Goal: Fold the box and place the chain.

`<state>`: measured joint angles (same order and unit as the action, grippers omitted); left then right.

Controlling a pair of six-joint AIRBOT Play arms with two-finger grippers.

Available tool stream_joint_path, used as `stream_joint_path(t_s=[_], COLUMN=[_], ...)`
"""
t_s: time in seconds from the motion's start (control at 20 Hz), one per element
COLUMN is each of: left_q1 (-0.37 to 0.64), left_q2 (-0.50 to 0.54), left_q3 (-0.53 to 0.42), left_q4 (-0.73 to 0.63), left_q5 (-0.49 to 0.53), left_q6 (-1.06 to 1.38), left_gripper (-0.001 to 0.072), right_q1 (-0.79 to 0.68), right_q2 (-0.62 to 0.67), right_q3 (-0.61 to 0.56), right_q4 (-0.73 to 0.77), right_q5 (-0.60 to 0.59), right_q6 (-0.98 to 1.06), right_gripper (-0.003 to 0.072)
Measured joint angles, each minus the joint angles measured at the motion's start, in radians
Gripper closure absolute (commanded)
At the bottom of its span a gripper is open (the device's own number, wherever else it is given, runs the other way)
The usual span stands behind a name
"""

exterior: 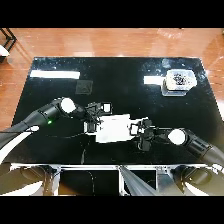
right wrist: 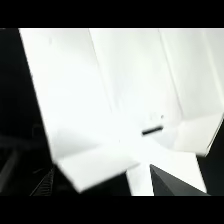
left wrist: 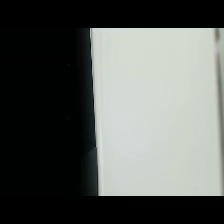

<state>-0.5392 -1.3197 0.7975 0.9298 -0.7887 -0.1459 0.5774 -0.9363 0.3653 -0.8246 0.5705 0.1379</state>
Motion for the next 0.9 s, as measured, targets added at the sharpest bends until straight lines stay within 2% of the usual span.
stream_joint_path(t_s=[0.35,0.7,0.9], left_q1=[0.000,0.000,0.000], left_q2=[0.000,0.000,0.000], left_q3=[0.000,0.000,0.000], left_q4=[0.000,0.000,-0.003], left_q5=[0.001,0.002,0.002], left_q6=[0.000,0.000,0.000], left_gripper=[0.0684,0.0684,0.0684], right_q1=[-0.006,-0.031,-0.035], right_q2=[-0.012,-0.032,-0.072], right_q3=[0.089,0.121,0.152], right_q4=[0.033,0.051,0.073], right_q5=[-0.023,-0.006,0.014], right_q6=[-0.005,0.038,-0.036], right_gripper=[-0.0016,-0.0017,-0.0016])
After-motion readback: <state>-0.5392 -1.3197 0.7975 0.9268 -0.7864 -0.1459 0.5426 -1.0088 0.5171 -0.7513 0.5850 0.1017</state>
